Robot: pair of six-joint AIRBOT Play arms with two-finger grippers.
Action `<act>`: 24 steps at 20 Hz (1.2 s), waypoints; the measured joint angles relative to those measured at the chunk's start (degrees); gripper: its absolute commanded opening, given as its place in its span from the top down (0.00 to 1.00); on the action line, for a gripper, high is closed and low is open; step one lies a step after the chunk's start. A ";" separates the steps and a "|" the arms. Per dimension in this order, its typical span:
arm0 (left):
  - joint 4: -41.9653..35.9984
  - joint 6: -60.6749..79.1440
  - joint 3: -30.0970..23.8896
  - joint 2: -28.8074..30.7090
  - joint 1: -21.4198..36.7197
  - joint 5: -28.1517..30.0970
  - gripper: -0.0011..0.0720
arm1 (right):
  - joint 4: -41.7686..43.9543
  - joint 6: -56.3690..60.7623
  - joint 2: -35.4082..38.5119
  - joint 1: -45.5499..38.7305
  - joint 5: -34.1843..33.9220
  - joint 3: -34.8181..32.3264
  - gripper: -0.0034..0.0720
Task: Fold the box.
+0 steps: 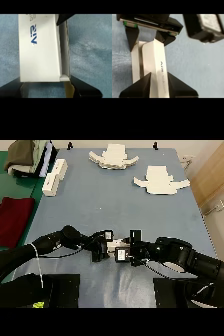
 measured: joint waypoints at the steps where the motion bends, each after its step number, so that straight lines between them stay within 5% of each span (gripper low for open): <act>1: 0.00 0.00 0.00 0.00 -0.02 0.00 0.26 | 0.15 0.00 -0.24 0.00 0.09 0.00 0.58; 16: 0.28 0.15 0.00 0.04 -0.07 -0.55 0.26 | 5.81 -0.02 0.70 0.09 3.65 0.04 0.57; 19: 0.26 0.15 -0.02 0.04 -0.07 -0.48 0.26 | 6.36 0.00 2.34 0.07 3.65 0.07 0.44; 24: 0.20 0.15 -0.02 0.04 -0.07 -0.44 0.26 | 7.39 0.00 3.69 0.04 3.69 0.07 0.44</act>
